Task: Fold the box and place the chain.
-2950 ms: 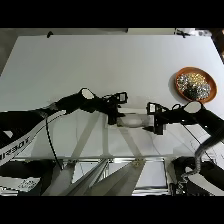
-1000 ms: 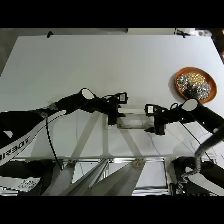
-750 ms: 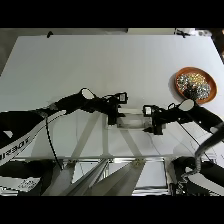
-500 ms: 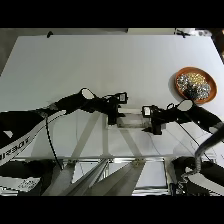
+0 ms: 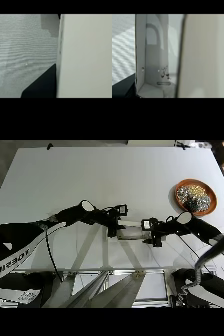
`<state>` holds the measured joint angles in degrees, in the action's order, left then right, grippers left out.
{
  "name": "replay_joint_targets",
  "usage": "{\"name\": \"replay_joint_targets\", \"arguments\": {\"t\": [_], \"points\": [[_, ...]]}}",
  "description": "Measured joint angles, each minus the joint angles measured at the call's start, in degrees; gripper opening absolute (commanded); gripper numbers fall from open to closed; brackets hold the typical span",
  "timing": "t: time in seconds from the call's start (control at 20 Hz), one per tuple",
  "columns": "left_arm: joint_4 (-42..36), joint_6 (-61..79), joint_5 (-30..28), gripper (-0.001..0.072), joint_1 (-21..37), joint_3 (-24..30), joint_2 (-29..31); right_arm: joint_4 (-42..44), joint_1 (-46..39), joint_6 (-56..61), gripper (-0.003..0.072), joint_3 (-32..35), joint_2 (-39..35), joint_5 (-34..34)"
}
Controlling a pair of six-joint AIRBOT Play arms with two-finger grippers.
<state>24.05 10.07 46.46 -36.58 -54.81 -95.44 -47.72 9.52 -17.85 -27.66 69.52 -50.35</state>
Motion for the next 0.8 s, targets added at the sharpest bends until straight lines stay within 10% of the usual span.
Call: {"name": "replay_joint_targets", "arguments": {"t": [0.8], "points": [[-0.07,-0.02,-0.31,0.0011,0.07,-0.02,0.0,0.55,-0.13,-0.31,0.046,-1.01,0.09,2.4]]}}
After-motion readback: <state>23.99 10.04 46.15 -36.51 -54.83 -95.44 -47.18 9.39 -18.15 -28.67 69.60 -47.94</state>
